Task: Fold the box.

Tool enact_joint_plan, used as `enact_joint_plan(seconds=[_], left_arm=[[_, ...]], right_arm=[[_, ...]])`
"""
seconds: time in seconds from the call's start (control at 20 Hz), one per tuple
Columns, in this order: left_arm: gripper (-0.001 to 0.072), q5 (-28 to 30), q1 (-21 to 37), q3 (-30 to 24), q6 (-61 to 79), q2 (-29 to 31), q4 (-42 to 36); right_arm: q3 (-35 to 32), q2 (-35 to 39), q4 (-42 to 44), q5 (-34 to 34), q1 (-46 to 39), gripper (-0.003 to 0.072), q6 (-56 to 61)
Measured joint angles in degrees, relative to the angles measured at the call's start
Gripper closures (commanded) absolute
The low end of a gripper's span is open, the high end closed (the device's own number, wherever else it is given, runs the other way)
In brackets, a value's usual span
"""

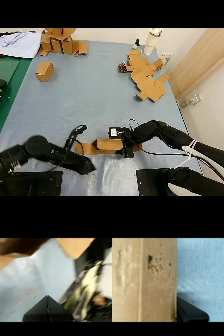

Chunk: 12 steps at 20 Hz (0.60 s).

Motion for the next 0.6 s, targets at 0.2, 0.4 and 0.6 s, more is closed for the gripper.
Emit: enact_joint_plan(seconds=[0.2,0.4,0.6], left_arm=[[0.0699,21.7,-10.9,-2.8,10.3,0.0,-27.2],[0.0699,36.1,-14.0,-2.0,17.9,0.0,-40.0],[0.0699,42.8,-11.6,-0.3,20.6,0.0,-41.5]], right_arm=[[0.0,0.0,0.0,0.0,0.0,0.0276,0.0],[0.0,0.0,0.0,0.0,0.0,0.0276,0.0],[0.0,0.0,0.2,0.0,0.0,0.0276,0.0]])
